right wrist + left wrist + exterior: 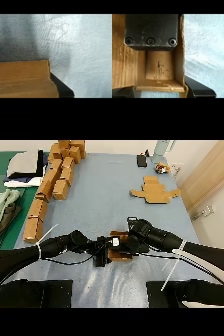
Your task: Fold the box.
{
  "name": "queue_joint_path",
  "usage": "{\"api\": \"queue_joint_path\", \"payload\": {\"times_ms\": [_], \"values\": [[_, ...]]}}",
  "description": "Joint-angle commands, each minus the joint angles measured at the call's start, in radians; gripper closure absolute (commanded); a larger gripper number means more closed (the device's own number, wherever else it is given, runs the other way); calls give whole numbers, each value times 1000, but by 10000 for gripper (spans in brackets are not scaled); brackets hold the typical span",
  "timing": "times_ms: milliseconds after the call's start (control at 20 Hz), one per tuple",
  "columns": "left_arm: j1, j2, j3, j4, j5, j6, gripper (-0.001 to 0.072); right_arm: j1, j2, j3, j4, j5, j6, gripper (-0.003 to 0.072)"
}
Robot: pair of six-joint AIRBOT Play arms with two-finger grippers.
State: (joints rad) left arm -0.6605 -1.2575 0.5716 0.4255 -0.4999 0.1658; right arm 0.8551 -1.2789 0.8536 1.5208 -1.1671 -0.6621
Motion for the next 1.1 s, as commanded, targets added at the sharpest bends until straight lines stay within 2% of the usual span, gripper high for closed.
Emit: {"api": "queue_joint_path", "payload": {"times_ms": [0,100,150,200,250,650,700,800,850,900,1050], "values": [[0,0,1,-3,0,2,105,1,-4,1,-14,0,8,685],[0,0,1,-3,0,2,105,1,-3,1,-15,0,8,656],[0,0,1,-3,0,2,105,1,-3,1,-15,0,8,417],[0,0,1,-3,0,2,105,1,-3,1,-15,-1,6,302],[0,0,1,-3,0,2,105,1,-3,1,-14,-1,6,302],[0,0,1,-3,0,2,105,1,15,17,-14,-21,6,302],[0,0,1,-3,0,2,105,1,17,23,-14,-28,6,341],[0,0,1,-3,0,2,105,1,17,27,-14,-46,-13,575],[0,0,1,-3,0,2,105,1,17,27,-14,-47,-17,652],[0,0,1,-3,0,2,105,1,17,27,-14,-47,-24,682],[0,0,1,-3,0,2,105,1,17,28,-18,-45,-27,682]]}}
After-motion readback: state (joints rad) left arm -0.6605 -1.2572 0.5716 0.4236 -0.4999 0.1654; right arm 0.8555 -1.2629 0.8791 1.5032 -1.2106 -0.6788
